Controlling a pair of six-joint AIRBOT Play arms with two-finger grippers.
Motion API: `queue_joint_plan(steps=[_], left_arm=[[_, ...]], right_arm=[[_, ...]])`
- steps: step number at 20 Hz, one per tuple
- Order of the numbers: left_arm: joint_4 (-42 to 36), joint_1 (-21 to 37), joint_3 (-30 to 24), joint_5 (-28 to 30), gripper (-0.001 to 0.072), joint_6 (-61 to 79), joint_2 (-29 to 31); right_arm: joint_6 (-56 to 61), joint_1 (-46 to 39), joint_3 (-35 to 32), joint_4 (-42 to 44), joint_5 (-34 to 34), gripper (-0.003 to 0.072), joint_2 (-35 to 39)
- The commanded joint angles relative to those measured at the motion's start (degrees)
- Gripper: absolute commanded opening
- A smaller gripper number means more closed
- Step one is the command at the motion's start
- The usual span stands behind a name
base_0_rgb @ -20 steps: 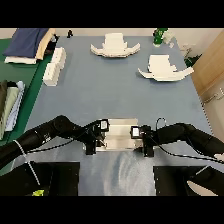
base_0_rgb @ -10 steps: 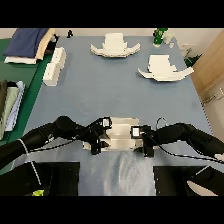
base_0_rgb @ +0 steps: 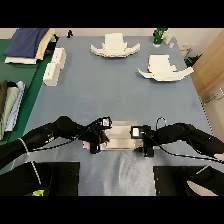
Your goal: Fold the box.
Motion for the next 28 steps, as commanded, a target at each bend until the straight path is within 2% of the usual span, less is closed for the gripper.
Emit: queue_joint_plan(steps=[1, 4, 8, 10, 11, 12, 14, 15, 17, 19, 22, 28], left_arm=[[9.5, 0.1, 0.4, -0.2, 0.0016, -12.7, 1.7], [21.3, 0.1, 2.1, -0.7, 0.0015, -32.1, 7.6], [36.9, 0.6, 3.5, -1.6, 0.0016, -60.4, 18.7], [48.1, 4.3, 3.5, -7.0, 0.0016, -80.8, 21.8], [52.0, 7.3, 3.5, -12.0, 0.0016, -90.3, 22.2], [52.8, 10.4, 3.4, -15.8, 0.0017, -95.5, 22.0], [50.4, 16.1, 3.4, -20.8, 0.0016, -96.5, 21.4], [47.7, 18.4, 3.2, -21.2, 0.0016, -96.4, 20.6], [40.2, 21.3, 1.5, -19.4, 0.0016, -93.8, 18.3], [31.2, 21.6, -1.2, -17.1, 0.0016, -89.5, 14.4], [21.7, 18.9, -4.7, -13.4, 0.0016, -85.7, 10.4], [18.3, 5.8, -5.4, -5.6, 0.0015, -90.6, 10.4]], right_arm=[[0.0, 0.0, 0.0, 0.0, 0.0, 0.0494, 0.0], [0.0, 0.0, 0.0, 0.0, 0.0, 0.0494, 0.0], [0.0, 0.0, 0.0, 0.0, 0.0, 0.0494, 0.0], [0.0, 0.0, 0.0, 0.0, 0.0, 0.0494, 0.0], [0.0, 0.0, 0.0, 0.0, 0.0, 0.0494, 0.0], [0.0, 0.0, 0.0, 0.0, 0.0, 0.0494, 0.0], [0.0, 0.0, 0.0, 0.0, 0.0, 0.0494, 0.0], [0.0, 0.0, 0.0, 0.0, 0.0, 0.0494, 0.0], [0.0, 0.0, 0.0, 0.0, 0.0, 0.0494, 0.0], [0.0, 0.0, 0.0, 0.0, 0.0, 0.0494, 0.0], [0.0, 0.0, 0.0, 0.0, 0.0, 0.0494, 0.0], [0.0, 0.0, 0.0, 0.0, 0.0, 0.0494, 0.0]])
